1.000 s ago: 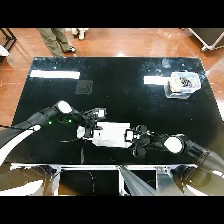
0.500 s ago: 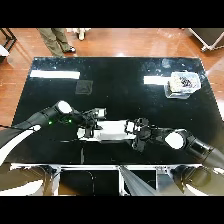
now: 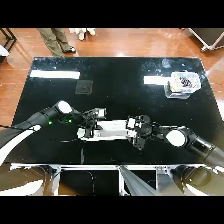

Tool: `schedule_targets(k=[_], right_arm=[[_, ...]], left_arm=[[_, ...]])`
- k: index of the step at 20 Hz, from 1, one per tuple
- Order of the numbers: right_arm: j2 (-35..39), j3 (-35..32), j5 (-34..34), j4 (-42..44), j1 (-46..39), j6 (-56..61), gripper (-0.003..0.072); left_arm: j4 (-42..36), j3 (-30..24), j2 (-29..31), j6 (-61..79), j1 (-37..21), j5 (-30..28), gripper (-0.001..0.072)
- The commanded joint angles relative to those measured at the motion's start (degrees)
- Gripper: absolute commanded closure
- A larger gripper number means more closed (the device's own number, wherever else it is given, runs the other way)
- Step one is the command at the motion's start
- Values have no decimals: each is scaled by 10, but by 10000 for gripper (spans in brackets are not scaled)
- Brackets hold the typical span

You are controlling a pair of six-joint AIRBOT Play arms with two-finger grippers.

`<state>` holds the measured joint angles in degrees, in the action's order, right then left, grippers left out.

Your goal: Fold the box and place the chain.

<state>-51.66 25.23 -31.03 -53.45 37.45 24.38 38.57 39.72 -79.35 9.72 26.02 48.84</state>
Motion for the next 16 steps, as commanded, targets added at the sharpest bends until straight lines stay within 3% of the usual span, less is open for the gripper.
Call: schedule_targets(k=[1, 8, 14, 16], right_arm=[[0, 1, 0, 39, -9, -27, -10], [-10, 1, -46, 143, -76, -152, -10], [-76, 23, -102, 260, -104, -317, -9], [-92, 25, -126, 263, -110, -327, -9]], left_arm=[[0, 0, 0, 0, 0, 0, 689], [0, 0, 0, 0, 0, 0, 689], [2, 0, -1, -1, 1, -2, 689], [2, 0, -1, -2, 2, -2, 689]])
